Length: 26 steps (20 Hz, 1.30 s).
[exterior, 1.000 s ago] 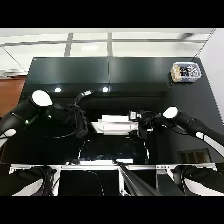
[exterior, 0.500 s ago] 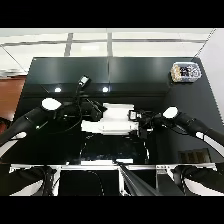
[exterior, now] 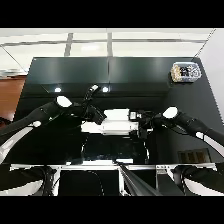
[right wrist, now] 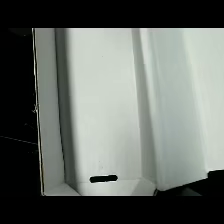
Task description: Fold the box and place the chain.
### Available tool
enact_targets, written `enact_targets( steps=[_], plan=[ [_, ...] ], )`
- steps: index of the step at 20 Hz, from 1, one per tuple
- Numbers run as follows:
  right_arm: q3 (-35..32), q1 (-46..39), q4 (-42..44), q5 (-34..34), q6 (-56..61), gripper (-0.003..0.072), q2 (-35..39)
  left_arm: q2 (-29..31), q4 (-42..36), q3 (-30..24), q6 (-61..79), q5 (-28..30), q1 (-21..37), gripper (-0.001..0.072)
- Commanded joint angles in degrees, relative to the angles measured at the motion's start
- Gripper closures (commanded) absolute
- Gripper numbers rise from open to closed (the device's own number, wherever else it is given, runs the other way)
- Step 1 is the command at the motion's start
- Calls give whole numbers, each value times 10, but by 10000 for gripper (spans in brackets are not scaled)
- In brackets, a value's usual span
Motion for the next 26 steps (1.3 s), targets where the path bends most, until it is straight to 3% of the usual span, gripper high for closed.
enact_targets(
  steps=[1, 5, 7, 10, 11, 12, 13, 16, 18, 21, 26],
  plan=[
    [0, 1, 0, -1, 1, 559, 0, 33, 21, 19, -38, -28, 32, 688],
    [0, 1, 0, -1, 1, 559, 0, 146, 41, 5, 11, -94, 97, 684],
    [0, 1, 0, -1, 1, 559, 0, 181, 42, 3, 84, -180, 140, 684],
    [0, 1, 0, -1, 1, 559, 0, 180, 71, -1, 112, -310, 169, 684],
    [0, 1, 0, -1, 1, 559, 0, 176, 94, -7, 113, -311, 161, 563],
    [0, 1, 0, -1, 1, 559, 0, 174, 111, -17, 113, -296, 148, 227],
    [0, 1, 0, -1, 1, 559, 0, 170, 130, -29, 123, -256, 130, -5],
    [0, 1, 0, -1, 1, 559, 0, 152, 215, -38, 205, -152, 76, -4],
    [0, 1, 0, -1, 1, 559, 0, 136, 217, -40, 273, -102, 46, -3],
    [0, 1, 0, -1, 1, 559, 0, 109, 193, -40, 341, -64, 24, -1],
    [0, 1, 0, -1, 1, 559, 0, 74, 140, -40, 393, -83, 25, 5]
  ],
)
